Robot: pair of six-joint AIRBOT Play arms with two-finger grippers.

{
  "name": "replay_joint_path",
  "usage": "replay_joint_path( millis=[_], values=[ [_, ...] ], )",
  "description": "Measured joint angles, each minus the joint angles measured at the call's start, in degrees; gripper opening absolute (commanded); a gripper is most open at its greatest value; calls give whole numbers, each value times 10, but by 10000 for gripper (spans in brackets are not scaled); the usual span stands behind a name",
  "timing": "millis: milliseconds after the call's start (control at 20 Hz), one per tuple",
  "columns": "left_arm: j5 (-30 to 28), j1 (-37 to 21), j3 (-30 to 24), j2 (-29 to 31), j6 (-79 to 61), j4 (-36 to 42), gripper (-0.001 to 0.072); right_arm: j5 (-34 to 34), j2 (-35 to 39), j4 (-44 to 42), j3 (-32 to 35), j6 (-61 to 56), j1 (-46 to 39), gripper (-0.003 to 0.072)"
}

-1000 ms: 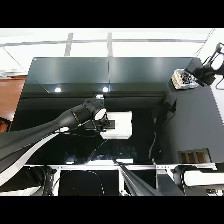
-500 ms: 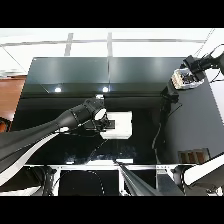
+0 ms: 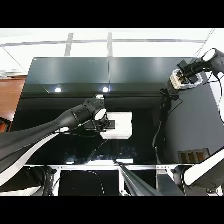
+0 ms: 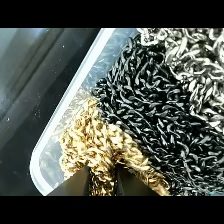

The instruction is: Fold the box and place the chain.

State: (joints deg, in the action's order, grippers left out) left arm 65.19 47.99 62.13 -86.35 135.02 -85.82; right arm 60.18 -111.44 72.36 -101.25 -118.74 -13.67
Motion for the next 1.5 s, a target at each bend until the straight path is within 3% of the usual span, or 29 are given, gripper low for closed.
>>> replay_joint_path(
  millis=[350, 750, 1050, 1350, 1500],
  values=[
    [0, 0, 0, 0, 0, 4, 27, 14, 79, 3, -6, 118, -4, 12],
    [0, 0, 0, 0, 0, 10, 27, -8, 316, -2, -7, 245, -5, 12],
    [0, 0, 0, 0, 0, 10, 27, 6, 467, -62, -7, 308, -5, 8],
    [0, 0, 0, 0, 0, 11, 27, 59, 561, -166, -7, 346, -5, 9],
    [0, 0, 0, 0, 0, 11, 27, 148, 582, -233, -7, 365, -5, 11]
  ],
)
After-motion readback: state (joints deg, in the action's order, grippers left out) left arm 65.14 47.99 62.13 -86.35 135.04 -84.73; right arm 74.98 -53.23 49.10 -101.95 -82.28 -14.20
